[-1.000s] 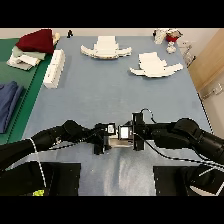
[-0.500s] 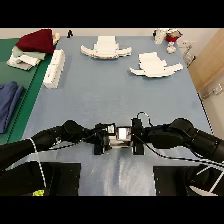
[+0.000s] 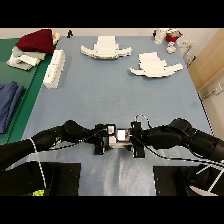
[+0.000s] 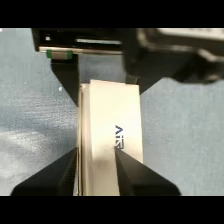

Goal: Fold the box.

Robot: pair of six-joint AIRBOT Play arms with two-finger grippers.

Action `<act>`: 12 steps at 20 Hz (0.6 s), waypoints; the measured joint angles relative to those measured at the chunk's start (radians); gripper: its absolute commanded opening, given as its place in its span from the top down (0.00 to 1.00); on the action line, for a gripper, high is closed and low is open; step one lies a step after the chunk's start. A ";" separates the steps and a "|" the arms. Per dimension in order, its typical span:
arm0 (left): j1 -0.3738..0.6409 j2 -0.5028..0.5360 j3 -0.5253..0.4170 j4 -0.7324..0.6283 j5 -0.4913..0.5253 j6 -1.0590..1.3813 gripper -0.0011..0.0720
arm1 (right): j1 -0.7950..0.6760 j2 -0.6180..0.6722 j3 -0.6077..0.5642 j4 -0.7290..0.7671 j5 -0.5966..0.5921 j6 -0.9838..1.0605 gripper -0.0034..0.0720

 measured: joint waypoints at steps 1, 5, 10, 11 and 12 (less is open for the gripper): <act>0.000 0.000 0.000 0.000 0.000 0.000 0.28 | 0.000 0.006 0.000 0.000 0.000 0.000 0.43; 0.000 0.000 0.000 0.000 0.002 0.000 0.28 | -0.001 0.059 0.001 0.012 0.000 0.009 0.43; 0.000 0.000 0.000 0.000 0.002 0.000 0.28 | -0.027 0.149 -0.033 0.151 0.053 0.183 0.84; 0.000 0.000 0.000 0.000 0.002 -0.001 0.28 | -0.032 0.167 -0.060 0.203 0.092 0.213 0.86; 0.000 0.000 0.000 0.000 0.002 -0.001 0.28 | -0.032 0.183 -0.092 0.246 0.134 0.233 0.92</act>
